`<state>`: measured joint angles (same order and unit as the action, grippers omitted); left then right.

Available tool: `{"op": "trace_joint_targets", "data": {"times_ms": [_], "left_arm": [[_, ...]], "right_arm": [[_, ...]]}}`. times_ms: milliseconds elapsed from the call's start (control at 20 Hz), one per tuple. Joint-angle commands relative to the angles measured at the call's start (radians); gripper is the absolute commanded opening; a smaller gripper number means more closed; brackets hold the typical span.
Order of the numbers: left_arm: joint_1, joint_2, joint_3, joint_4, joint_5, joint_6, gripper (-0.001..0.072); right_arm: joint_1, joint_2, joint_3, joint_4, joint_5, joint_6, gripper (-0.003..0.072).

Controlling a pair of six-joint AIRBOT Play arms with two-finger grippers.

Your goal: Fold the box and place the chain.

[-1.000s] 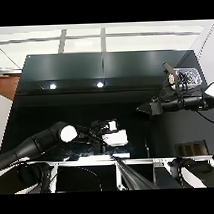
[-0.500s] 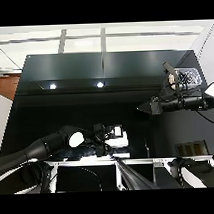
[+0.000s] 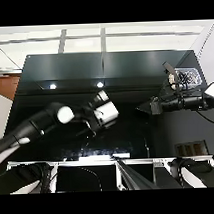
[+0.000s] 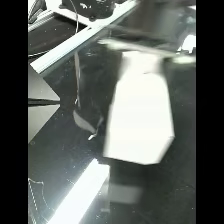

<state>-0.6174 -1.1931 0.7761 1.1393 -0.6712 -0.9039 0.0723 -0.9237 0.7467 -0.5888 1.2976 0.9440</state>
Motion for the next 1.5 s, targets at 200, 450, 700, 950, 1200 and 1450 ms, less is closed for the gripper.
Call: {"op": "trace_joint_targets", "data": {"times_ms": [200, 450, 700, 950, 1200, 1450], "left_arm": [[0.62, -0.2, 0.332, 0.036, -0.024, -0.059, 0.0333], [0.898, -0.555, 0.798, 0.069, -0.183, -0.168, 0.0334], [0.98, -0.774, 1.081, 0.143, -0.227, -0.175, 0.0335], [0.958, -0.9, 1.176, 0.144, -0.229, -0.189, 0.0444], [0.928, -0.892, 1.248, 0.231, -0.265, -0.202, 0.0715], [0.909, -0.716, 1.34, 0.249, -0.488, -0.258, 0.0716]], "right_arm": [[0.0, 0.0, 0.0, 0.006, 0.0, 0.03, 0.0043], [0.0, 0.0, 0.0, 0.013, -0.001, 0.037, 0.0042], [0.0, 0.0, 0.0, 0.039, -0.012, 0.052, 0.0043], [0.0, 0.0, 0.0, 0.049, -0.068, 0.051, 0.0043], [0.0, 0.0, 0.0, 0.05, -0.051, 0.052, 0.0042], [0.0, 0.0, 0.012, 0.105, -0.045, 0.051, 0.0043]]}}
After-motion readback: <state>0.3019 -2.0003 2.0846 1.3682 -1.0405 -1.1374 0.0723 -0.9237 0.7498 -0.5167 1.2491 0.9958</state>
